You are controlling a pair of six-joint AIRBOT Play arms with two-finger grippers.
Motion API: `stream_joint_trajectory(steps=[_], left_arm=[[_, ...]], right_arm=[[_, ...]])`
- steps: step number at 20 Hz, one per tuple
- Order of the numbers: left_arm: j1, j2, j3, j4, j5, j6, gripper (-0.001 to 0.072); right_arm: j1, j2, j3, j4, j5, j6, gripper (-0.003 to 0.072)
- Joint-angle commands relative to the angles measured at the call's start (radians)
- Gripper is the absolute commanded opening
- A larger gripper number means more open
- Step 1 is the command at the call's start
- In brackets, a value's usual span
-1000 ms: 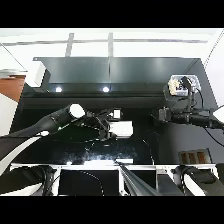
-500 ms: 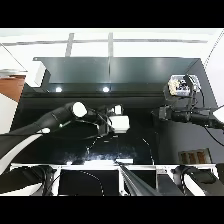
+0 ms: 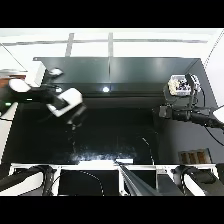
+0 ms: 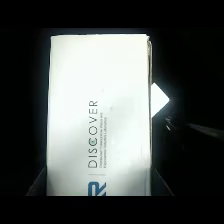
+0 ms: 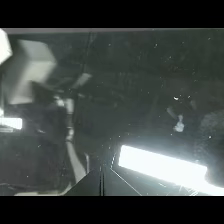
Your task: Fold the box and place the chain.
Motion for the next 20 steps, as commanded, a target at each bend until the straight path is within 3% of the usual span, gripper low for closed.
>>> stream_joint_trajectory(steps=[1,3,5,12,13,14,17,20], left_arm=[[0.306,0.007,0.003,-0.055,0.068,-0.046,0.0359],[0.391,-0.01,0.009,-0.094,0.135,-0.046,0.041],[0.426,-0.055,0.035,-0.09,0.174,-0.046,0.041],[0.42,-0.255,0.16,-0.103,0.249,-0.046,0.0407],[0.411,-0.265,0.161,-0.113,0.274,-0.046,0.0496],[0.4,-0.27,0.161,-0.119,0.278,-0.047,0.0706],[0.364,-0.241,0.185,-0.011,0.256,-0.049,0.0713],[0.36,-0.118,0.238,0.012,0.231,-0.193,0.0713]], right_arm=[[0.001,0.0,0.001,0.0,-0.008,0.0,0.0028],[0.001,0.0,0.001,0.002,-0.009,0.0,0.0027],[0.001,0.0,0.001,0.002,-0.008,0.0,0.0027],[0.001,0.0,0.001,0.001,-0.01,0.0,0.0027],[0.001,0.0,0.001,0.001,-0.011,0.0,0.0027],[0.001,0.0,0.001,0.0,-0.013,0.0,0.0027],[0.001,0.0,0.001,0.0,-0.014,0.0,0.0027],[0.0,0.0,0.001,0.0,-0.001,0.0,0.0027]])
